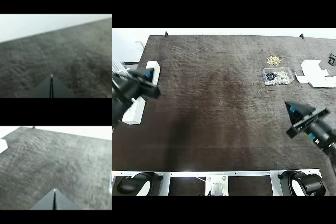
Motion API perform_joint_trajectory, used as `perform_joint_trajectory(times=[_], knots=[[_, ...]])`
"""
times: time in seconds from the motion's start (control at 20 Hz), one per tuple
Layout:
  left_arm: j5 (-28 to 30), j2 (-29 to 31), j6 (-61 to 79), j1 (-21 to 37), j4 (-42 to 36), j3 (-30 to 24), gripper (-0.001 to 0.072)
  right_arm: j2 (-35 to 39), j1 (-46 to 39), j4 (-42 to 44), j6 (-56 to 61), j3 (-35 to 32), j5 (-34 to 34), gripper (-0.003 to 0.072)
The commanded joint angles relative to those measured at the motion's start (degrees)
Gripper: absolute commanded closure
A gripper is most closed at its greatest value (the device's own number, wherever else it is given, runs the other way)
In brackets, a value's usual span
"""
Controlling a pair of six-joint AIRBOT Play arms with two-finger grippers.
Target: Fold the box and place the chain.
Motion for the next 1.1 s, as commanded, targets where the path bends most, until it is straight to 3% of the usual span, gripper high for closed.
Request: perform_joint_trajectory(times=[0.0, 0.15, 0.5, 0.75, 1.05], knots=[[4.94, 2.45, 0.33, -3.87, -0.04, -9.18, 0.0694, 11.93, -0.02, -1.40, 3.78, -10.16, -0.48, 0.0684], [4.96, 2.27, 0.26, -4.04, -0.46, -12.87, 0.0693, 11.34, -0.02, -1.31, 3.80, -13.03, 3.43, 0.0683], [5.44, 2.08, 0.35, -4.04, -0.35, -14.32, 0.0688, 11.34, -0.02, -5.29, 3.74, -13.66, 0.50, 0.0682], [10.03, 2.08, 0.33, -4.04, -0.35, -14.32, 0.0688, 11.34, -0.02, -9.90, 3.76, -17.05, -17.33, 0.0681], [9.94, 2.10, 0.31, -4.04, -0.37, -14.27, 0.0688, 11.34, 0.04, -9.92, 3.76, -18.88, -17.88, 0.0681]])
